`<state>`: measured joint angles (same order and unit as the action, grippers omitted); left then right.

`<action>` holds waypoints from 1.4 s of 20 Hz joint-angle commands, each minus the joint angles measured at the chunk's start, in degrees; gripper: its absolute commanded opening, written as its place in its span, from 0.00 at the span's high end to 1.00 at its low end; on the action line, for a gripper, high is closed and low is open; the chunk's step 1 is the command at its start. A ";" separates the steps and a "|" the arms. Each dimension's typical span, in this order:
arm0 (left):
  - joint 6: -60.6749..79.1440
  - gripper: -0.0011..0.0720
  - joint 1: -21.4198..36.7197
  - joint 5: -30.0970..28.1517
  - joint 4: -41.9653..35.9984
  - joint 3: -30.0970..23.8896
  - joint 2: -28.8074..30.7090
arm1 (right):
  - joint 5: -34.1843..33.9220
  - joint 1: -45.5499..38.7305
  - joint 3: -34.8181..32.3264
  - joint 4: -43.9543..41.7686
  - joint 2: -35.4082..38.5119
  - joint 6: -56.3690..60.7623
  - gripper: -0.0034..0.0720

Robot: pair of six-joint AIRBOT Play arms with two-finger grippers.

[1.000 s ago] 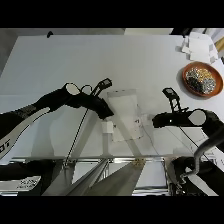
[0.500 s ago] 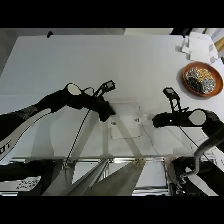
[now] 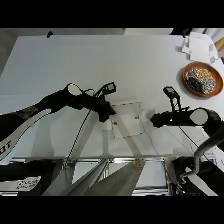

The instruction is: Fold the box and place the chain.

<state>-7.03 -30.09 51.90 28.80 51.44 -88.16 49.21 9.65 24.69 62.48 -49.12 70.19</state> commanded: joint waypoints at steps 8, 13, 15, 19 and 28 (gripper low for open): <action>17.77 0.99 -0.72 1.79 -2.27 -0.39 -0.02 | 8.41 0.04 3.61 0.07 9.90 0.09 0.56; 21.75 0.99 -0.72 0.09 -6.14 -0.39 -2.54 | 9.25 0.04 3.61 0.02 10.21 0.13 0.56; 22.21 0.99 -0.72 0.09 -6.05 -0.39 -4.00 | 9.20 0.04 3.61 0.02 10.21 0.13 0.56; 22.21 0.98 -0.72 -0.96 -5.53 -0.39 -5.05 | 8.48 0.04 3.58 0.02 10.19 0.11 0.56; 22.21 0.98 -0.72 -2.82 -4.24 -0.39 -5.05 | 8.17 0.04 3.58 0.20 10.19 0.09 0.56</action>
